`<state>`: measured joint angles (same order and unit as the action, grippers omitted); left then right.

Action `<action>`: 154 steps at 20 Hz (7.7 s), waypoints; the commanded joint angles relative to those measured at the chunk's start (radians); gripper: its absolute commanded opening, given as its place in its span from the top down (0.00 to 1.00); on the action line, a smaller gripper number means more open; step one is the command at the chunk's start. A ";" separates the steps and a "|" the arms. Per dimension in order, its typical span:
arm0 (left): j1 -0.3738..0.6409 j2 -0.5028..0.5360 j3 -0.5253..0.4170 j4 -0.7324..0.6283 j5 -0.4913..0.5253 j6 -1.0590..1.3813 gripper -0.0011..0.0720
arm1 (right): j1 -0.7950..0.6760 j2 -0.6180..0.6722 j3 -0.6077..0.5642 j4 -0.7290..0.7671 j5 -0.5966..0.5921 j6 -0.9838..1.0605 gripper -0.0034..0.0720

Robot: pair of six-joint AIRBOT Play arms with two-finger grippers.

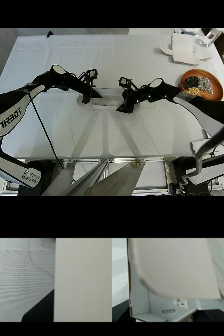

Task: Fold the box and place the chain.

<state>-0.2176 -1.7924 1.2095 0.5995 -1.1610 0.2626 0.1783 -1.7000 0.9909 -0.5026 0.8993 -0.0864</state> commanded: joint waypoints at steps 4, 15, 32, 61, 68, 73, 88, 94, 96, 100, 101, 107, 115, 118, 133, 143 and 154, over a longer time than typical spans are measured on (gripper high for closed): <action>0.000 0.000 0.000 0.000 0.000 0.000 0.97 | 0.001 -0.016 0.000 0.003 0.000 -0.080 0.04; 0.000 0.000 0.000 0.000 0.001 0.000 0.97 | -0.023 -0.018 0.000 -0.025 0.059 -0.080 0.04; 0.000 0.000 0.000 0.000 0.000 0.000 0.97 | -0.036 -0.018 0.000 -0.023 0.080 -0.080 0.04; 0.000 0.000 0.000 0.000 0.001 0.000 0.97 | -0.035 -0.018 0.000 -0.023 0.066 -0.080 0.26; 0.000 0.000 0.000 0.000 0.001 0.000 0.97 | -0.035 -0.018 0.000 -0.023 0.066 -0.080 0.26; 0.000 0.000 0.000 0.000 0.000 0.000 0.97 | -0.035 -0.018 0.000 -0.023 0.066 -0.080 0.26; 0.000 0.000 0.000 -0.019 0.005 0.000 0.83 | -0.035 -0.018 0.000 -0.022 0.066 -0.080 0.26; 0.003 0.001 0.000 -0.065 -0.012 -0.001 0.51 | -0.035 -0.018 0.000 -0.023 0.066 -0.080 0.26; 0.010 0.013 0.000 -0.064 -0.025 -0.001 0.50 | -0.035 -0.018 0.000 -0.023 0.066 -0.080 0.26; 0.071 0.103 0.000 -0.051 -0.048 -0.045 0.50 | -0.035 -0.018 0.000 -0.023 0.066 -0.080 0.26; 0.093 0.129 0.000 -0.039 -0.055 -0.069 0.50 | -0.035 -0.018 0.000 -0.023 0.066 -0.080 0.26; 0.227 0.228 0.000 0.094 -0.166 -0.278 0.86 | -0.035 -0.018 0.000 -0.023 0.066 -0.080 0.26; 0.083 0.232 0.000 0.014 -0.254 -0.343 0.97 | -0.035 -0.018 0.000 -0.023 0.066 -0.080 0.26; 0.039 0.194 0.000 -0.040 -0.068 -0.424 0.97 | -0.035 -0.018 0.000 -0.023 0.066 -0.080 0.26; -0.010 0.038 0.000 -0.069 0.192 -0.682 0.97 | -0.035 -0.018 0.000 -0.023 0.066 -0.080 0.26; 0.069 0.227 0.000 -0.042 0.077 -0.652 0.97 | -0.035 -0.018 0.000 -0.023 0.066 -0.080 0.26; 0.136 0.282 -0.009 0.287 -0.116 -0.443 0.50 | -0.035 -0.018 0.000 -0.023 0.066 -0.080 0.26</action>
<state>-0.0746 -1.5127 1.2068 0.8024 -1.2709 -0.2596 0.1421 -1.7191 0.9909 -0.5251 0.9653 -0.1669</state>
